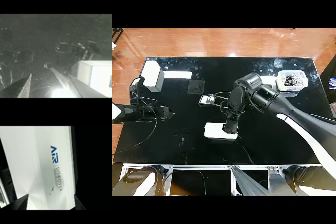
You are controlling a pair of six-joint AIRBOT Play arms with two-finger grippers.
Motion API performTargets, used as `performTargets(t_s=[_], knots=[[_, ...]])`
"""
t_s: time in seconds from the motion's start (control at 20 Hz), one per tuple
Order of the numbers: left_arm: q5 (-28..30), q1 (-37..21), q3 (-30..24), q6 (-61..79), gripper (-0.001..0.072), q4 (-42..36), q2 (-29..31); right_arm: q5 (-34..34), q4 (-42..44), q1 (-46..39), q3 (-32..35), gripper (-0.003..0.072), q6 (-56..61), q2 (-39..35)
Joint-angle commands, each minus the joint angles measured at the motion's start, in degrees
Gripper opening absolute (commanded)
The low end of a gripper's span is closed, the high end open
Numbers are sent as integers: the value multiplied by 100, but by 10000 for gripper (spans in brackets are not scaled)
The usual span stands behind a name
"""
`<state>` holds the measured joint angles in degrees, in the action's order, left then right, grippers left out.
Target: Fold the box and place the chain.
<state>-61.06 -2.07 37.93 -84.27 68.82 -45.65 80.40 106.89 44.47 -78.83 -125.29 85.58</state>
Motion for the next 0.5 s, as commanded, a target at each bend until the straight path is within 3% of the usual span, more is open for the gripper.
performTargets(t_s=[0.0,0.45], knots=[[-13,-70,0,2,564,7,-4,131,-48,96,114,702,236,-68],[-22,-243,0,4,564,22,-4,-63,-247,398,192,702,354,-138]])
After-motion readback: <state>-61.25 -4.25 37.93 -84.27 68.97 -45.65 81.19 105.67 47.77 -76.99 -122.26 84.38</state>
